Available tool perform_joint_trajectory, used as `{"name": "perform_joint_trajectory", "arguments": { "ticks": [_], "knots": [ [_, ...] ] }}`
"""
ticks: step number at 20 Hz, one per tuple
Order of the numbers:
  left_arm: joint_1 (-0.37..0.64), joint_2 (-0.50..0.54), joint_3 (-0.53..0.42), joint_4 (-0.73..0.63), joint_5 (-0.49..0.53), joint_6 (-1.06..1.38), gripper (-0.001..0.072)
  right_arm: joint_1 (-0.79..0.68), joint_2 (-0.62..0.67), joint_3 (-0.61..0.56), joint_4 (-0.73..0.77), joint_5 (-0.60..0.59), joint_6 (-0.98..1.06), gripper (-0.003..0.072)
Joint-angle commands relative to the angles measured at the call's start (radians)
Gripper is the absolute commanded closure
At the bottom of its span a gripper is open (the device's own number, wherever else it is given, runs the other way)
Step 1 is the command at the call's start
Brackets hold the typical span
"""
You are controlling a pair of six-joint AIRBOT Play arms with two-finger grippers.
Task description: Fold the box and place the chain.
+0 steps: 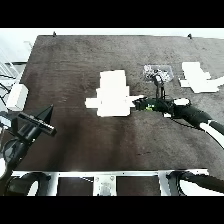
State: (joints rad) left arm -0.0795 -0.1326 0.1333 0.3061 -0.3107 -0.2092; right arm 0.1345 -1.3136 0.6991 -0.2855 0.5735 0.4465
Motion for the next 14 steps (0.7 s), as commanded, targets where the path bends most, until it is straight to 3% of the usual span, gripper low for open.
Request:
{"name": "perform_joint_trajectory", "arguments": {
  "ticks": [1,2,3,4,10,12,14],
  "knots": [
    [-0.001,0.0,0.0,0.0,-0.032,0.0,0.0685,0.035,-0.003,-0.035,0.097,-0.087,-0.069,0.0677],
    [-0.001,0.0,0.0,0.001,-0.053,0.013,0.0444,0.048,-0.004,-0.036,0.115,-0.097,-0.101,0.0677],
    [-0.001,0.0,0.0,0.0,-0.068,0.012,0.0126,0.057,-0.004,-0.036,0.131,-0.106,-0.128,0.0678],
    [-0.001,0.0,0.0,0.0,-0.065,0.006,0.003,0.058,-0.006,-0.036,0.16,-0.121,-0.146,0.0677],
    [-0.001,-0.029,0.016,0.0,-0.02,0.074,0.003,0.061,-0.063,-0.036,0.299,-0.117,-0.233,0.0677],
    [-0.001,-0.133,0.074,0.0,-0.003,0.088,0.003,0.07,-0.066,-0.036,0.32,-0.121,-0.246,0.0677],
    [-0.001,-0.314,0.175,0.0,-0.014,0.119,0.003,0.072,-0.066,-0.036,0.332,-0.121,-0.247,0.0677]
  ]
}}
